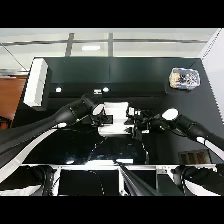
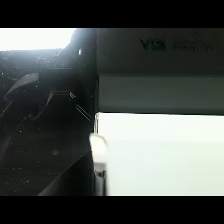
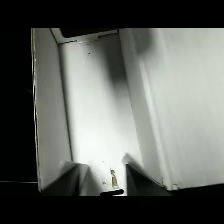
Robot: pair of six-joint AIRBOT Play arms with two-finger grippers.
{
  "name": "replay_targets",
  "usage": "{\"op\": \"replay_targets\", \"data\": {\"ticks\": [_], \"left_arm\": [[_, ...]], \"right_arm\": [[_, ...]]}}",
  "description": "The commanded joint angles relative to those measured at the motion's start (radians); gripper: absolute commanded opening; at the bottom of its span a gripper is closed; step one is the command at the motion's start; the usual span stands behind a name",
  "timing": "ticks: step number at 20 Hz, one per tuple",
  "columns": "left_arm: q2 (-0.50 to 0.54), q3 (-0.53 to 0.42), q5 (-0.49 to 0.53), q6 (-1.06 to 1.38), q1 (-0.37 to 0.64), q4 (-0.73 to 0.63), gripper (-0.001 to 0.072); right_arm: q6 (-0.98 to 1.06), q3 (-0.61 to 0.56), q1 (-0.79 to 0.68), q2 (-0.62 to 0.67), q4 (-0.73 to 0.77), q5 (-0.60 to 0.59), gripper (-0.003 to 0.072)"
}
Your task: Fold the box and place the chain.
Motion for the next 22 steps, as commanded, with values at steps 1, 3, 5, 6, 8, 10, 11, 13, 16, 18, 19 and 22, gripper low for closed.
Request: {"op": "replay_targets", "data": {"ticks": [1, 3, 5, 6, 8, 10, 11, 13, 16, 18, 19, 22], "left_arm": [[-0.001, 0.000, 0.000, 0.000, 0.000, -0.002, 0.0025], [-0.001, 0.000, 0.000, 0.000, 0.000, -0.004, 0.0025], [-0.001, 0.000, 0.001, 0.000, 0.000, -0.004, 0.0025], [-0.001, 0.000, 0.003, 0.000, 0.000, -0.004, 0.0025], [-0.001, 0.000, 0.003, 0.000, 0.000, -0.004, 0.0025], [-0.001, 0.000, -0.001, 0.000, 0.000, -0.004, 0.0025], [-0.001, 0.000, -0.001, 0.000, 0.000, -0.004, 0.0025], [-0.001, 0.000, 0.000, 0.000, 0.000, -0.004, 0.0025], [-0.001, 0.000, -0.008, 0.000, 0.000, -0.004, 0.0025], [-0.001, 0.000, -0.008, 0.000, 0.000, -0.004, 0.0025], [-0.001, 0.000, -0.005, 0.000, 0.000, -0.004, 0.0025], [-0.001, 0.000, -0.002, 0.000, 0.000, -0.004, 0.0025]], "right_arm": [[0.022, 0.000, 0.001, -0.001, 0.002, -0.018, 0.0186], [0.042, 0.000, 0.001, -0.001, -0.002, -0.019, 0.0125], [0.159, 0.002, 0.000, 0.005, -0.028, -0.019, 0.0018], [0.353, 0.012, -0.014, 0.019, -0.042, -0.025, 0.0018], [0.737, 0.042, -0.085, 0.061, -0.146, 0.040, 0.0017], [1.052, 0.076, -0.215, 0.117, -0.384, 0.158, 0.0018], [1.165, 0.079, -0.299, 0.150, -0.480, 0.206, 0.0017], [1.361, 0.079, -0.492, 0.179, -0.600, 0.255, 0.0017], [1.556, 0.035, -0.674, 0.167, -0.612, 0.220, 0.0017], [1.551, -0.003, -0.680, 0.121, -0.536, 0.259, 0.0017], [1.515, -0.016, -0.660, 0.087, -0.469, 0.282, 0.0017], [1.304, -0.021, -0.513, -0.042, -0.206, 0.346, 0.0017]]}}
